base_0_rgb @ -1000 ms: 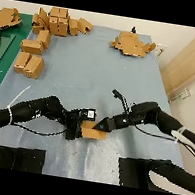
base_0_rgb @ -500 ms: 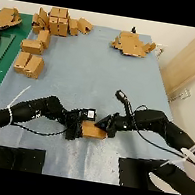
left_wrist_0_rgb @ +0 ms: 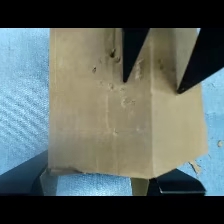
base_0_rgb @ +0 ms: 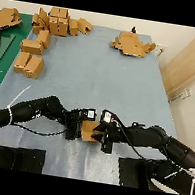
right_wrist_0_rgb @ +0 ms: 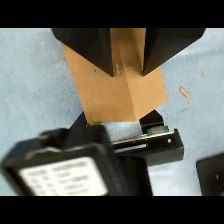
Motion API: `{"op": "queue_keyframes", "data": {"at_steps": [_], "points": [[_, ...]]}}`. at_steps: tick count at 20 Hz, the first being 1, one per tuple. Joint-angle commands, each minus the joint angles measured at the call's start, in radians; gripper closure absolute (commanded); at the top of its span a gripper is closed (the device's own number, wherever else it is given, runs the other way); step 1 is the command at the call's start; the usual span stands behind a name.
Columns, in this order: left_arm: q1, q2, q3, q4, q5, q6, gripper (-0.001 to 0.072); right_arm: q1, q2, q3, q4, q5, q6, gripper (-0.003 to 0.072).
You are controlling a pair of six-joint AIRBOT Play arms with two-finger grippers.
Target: Fold the box.
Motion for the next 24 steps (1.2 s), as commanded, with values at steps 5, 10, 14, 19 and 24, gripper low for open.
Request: {"op": "queue_keyframes", "data": {"at_steps": [5, 10, 14, 19, 24], "points": [[0.0, 0.0, 0.001, 0.0, 0.0, 0.0, 0.0323, 0.033, 0.009, 0.003, -0.263, 0.089, 0.01, 0.0385], [0.0, 0.0, 0.001, 0.0, 0.0, 0.0, 0.0323, 0.033, 0.01, 0.039, -0.269, 0.089, -0.01, 0.0282], [0.0, 0.0, 0.001, 0.0, 0.0, 0.0, 0.0324, 0.033, 0.01, 0.057, -0.268, 0.068, -0.01, 0.029], [0.0, 0.0, 0.001, 0.0, 0.0, 0.0, 0.0323, 0.033, 0.008, 0.056, -0.268, 0.026, -0.01, 0.0409], [0.0, 0.0, 0.001, 0.0, 0.0, 0.0, 0.0323, 0.033, 0.005, 0.055, -0.268, -0.017, -0.01, 0.0472]]}}
